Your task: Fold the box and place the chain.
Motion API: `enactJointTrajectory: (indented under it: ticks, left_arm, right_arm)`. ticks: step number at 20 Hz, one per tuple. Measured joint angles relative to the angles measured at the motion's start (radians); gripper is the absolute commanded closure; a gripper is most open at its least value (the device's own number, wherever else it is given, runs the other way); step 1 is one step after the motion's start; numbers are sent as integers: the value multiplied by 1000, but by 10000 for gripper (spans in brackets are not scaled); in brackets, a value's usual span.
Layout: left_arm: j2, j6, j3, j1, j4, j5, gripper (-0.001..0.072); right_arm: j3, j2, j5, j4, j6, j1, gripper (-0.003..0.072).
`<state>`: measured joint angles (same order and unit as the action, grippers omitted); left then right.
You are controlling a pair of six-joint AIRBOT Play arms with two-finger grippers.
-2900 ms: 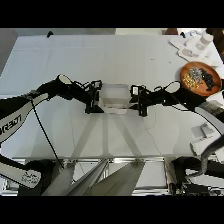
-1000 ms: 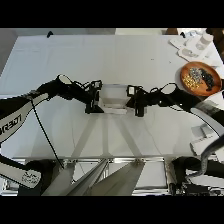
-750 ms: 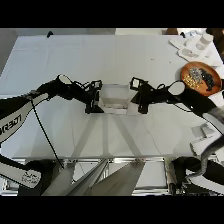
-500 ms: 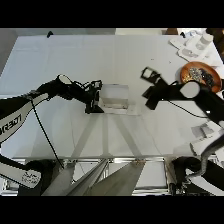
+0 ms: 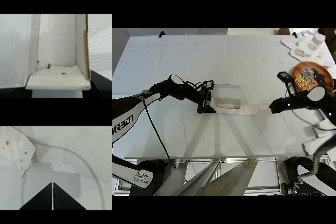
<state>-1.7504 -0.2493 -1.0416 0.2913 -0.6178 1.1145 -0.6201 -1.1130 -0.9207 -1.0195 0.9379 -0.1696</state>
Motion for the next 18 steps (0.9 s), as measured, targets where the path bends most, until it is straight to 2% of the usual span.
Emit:
enactJointTrajectory:
  ticks: [4, 10, 15, 16, 18]
  left_arm:
    - [0, 0, 0, 0, 0, 0, 373]
    - [0, 0, 0, 0, 0, 0, 373]
    - [0, 0, 0, 0, 0, 0, 373]
    - [0, 0, 0, 0, 0, 0, 373]
    - [0, 0, 0, 0, 0, 0, 373]
  right_arm:
    - [56, -71, 45, 179, -51, -8, 684]
    - [75, -175, 122, 405, -159, 42, 684]
    - [77, -206, 126, 566, -248, 75, 682]
    - [77, -208, 115, 591, -259, 77, 673]
    - [77, -210, 96, 641, -278, 80, 562]
